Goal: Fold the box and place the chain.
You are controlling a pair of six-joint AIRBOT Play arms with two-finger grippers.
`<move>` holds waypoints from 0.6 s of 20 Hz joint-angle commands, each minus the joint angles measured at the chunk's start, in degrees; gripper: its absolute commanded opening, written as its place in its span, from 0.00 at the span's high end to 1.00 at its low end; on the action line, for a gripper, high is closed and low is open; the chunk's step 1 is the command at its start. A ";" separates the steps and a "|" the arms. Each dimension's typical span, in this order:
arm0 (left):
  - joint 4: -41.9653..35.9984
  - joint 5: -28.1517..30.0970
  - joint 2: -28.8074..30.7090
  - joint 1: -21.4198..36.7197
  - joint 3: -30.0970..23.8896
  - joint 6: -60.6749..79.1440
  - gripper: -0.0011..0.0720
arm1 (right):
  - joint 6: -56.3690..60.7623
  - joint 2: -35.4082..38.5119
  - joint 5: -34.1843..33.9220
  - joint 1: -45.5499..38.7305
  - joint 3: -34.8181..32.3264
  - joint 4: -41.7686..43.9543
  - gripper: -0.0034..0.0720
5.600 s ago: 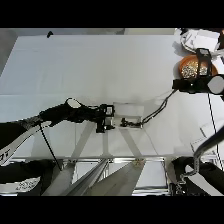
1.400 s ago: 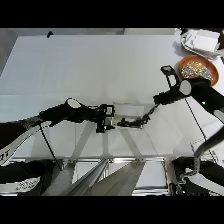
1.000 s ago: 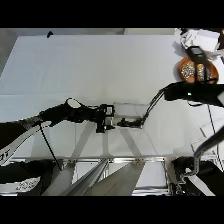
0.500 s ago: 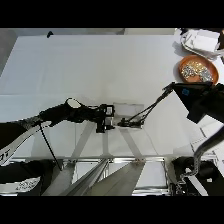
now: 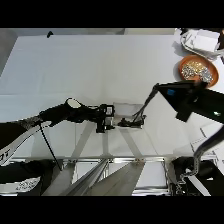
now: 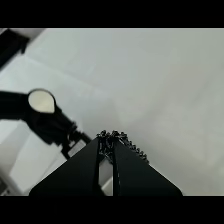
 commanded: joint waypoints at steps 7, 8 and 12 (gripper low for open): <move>0.02 0.02 0.04 0.02 0.00 0.02 0.64 | -1.18 -23.32 2.58 13.14 -0.02 -9.42 0.94; 0.02 0.02 0.04 0.02 0.00 0.02 0.64 | -1.16 -24.44 2.99 13.97 -0.09 -10.08 0.94; 0.02 0.02 0.04 0.02 0.00 0.02 0.64 | -1.11 -27.89 3.28 15.80 -0.59 -12.02 0.94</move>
